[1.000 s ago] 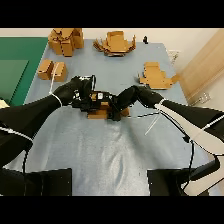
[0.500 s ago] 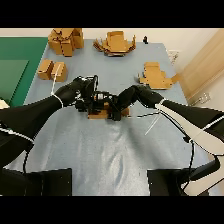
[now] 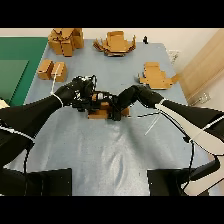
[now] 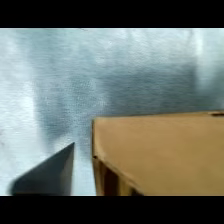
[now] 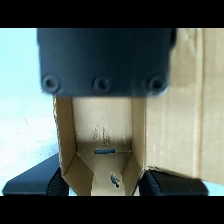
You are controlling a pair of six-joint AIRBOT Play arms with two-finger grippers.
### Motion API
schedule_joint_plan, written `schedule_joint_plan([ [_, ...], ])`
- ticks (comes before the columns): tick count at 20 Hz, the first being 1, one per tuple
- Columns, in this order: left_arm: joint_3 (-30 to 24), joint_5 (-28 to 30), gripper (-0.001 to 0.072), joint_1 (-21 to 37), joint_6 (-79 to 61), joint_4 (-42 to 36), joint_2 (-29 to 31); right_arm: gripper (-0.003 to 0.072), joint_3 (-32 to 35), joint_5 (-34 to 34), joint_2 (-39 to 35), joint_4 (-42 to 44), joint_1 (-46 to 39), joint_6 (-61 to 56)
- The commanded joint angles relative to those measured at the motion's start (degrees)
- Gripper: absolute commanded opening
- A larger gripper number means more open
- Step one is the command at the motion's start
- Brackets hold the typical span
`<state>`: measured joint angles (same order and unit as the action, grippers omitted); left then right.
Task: Fold the box.
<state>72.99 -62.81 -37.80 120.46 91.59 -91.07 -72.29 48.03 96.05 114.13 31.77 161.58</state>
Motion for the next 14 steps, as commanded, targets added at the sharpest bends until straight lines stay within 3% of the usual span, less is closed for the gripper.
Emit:
schedule_joint_plan([
  [1,0.0,0.0,0.0174,0.0,0.2,1.2,-0.2,0.0379,0.0,0.0,0.0,0.1,0.0,0.0],
  [11,0.0,0.9,0.0171,0.0,0.2,0.6,-1.6,0.0379,0.0,0.0,0.0,0.1,0.0,0.0],
  [12,0.0,0.9,0.0126,0.0,0.2,0.6,-1.8,0.0379,0.0,0.0,0.0,0.1,0.0,0.0],
  [13,0.0,0.9,0.0014,0.0,-0.3,0.6,-1.9,0.0379,0.0,0.0,0.0,0.1,0.0,0.0],
  [14,0.0,0.9,0.0014,0.0,-0.5,0.6,-2.1,0.0379,0.0,0.0,0.0,0.1,0.0,0.0],
])
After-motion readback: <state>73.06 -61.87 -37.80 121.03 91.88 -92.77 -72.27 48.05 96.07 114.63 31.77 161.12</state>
